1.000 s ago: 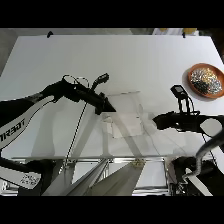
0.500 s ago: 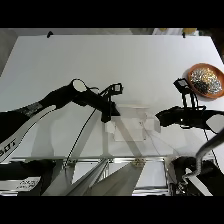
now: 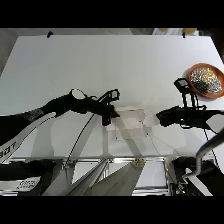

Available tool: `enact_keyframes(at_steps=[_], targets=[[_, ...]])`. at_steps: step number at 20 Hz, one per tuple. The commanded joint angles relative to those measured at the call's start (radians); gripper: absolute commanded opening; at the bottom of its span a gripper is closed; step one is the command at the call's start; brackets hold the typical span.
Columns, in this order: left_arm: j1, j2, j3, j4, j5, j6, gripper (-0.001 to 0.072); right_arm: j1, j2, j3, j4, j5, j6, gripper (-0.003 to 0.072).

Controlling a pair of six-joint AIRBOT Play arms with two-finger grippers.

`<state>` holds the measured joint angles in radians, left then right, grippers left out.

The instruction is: Fold the box and place the chain.

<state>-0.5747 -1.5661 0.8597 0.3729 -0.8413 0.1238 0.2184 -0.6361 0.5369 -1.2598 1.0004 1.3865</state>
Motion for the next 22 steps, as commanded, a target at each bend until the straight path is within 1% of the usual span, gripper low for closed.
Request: enact_keyframes(at_steps=[1, 2, 3, 5, 6, 9, 15, 17, 19, 20, 22], targets=[[-0.001, 0.0, -0.006, 0.003, 0.015, 0.015, 0.0001, 0.001, 0.0, 0.0, 0.0, -0.013, 0.0, 0.0339], [-0.003, 0.003, -0.006, 0.004, 0.014, 0.015, 0.0001, 0.001, 0.0, 0.0, 0.0, -0.021, 0.0, 0.0339], [-0.017, 0.011, -0.002, 0.039, 0.015, 0.017, 0.0001, 0.001, 0.0, 0.0, 0.0, -0.027, 0.0, 0.0338], [-0.066, 0.024, 0.029, 0.205, 0.024, 0.019, 0.0, 0.001, 0.0, 0.0, 0.0, -0.035, 0.0, 0.0338], [-0.085, 0.024, 0.042, 0.232, 0.028, 0.015, 0.0001, 0.001, 0.0, 0.0, 0.0, -0.037, 0.0, 0.0338], [-0.098, 0.023, 0.045, 0.169, 0.063, 0.064, 0.0001, 0.001, 0.0, 0.0, 0.0, -0.035, 0.0, 0.0338], [-0.097, 0.024, 0.045, 0.167, 0.064, 0.064, 0.0001, 0.001, 0.0, 0.0, 0.0, -0.035, 0.0, 0.0338], [-0.097, 0.03, 0.05, 0.201, 0.058, 0.062, 0.0, 0.001, 0.0, 0.0, 0.0, -0.035, 0.0, 0.0338], [-0.097, 0.031, 0.073, 0.285, 0.025, 0.022, 0.0, 0.001, 0.0, 0.0, 0.0, -0.035, 0.0, 0.0338], [-0.097, 0.031, 0.079, 0.3, 0.026, 0.005, 0.0, 0.001, 0.0, 0.0, 0.0, -0.035, -0.001, 0.0338], [-0.092, 0.025, 0.079, 0.286, 0.03, 0.006, 0.0001, 0.001, 0.0, 0.0, 0.0, -0.035, -0.001, 0.0338]])
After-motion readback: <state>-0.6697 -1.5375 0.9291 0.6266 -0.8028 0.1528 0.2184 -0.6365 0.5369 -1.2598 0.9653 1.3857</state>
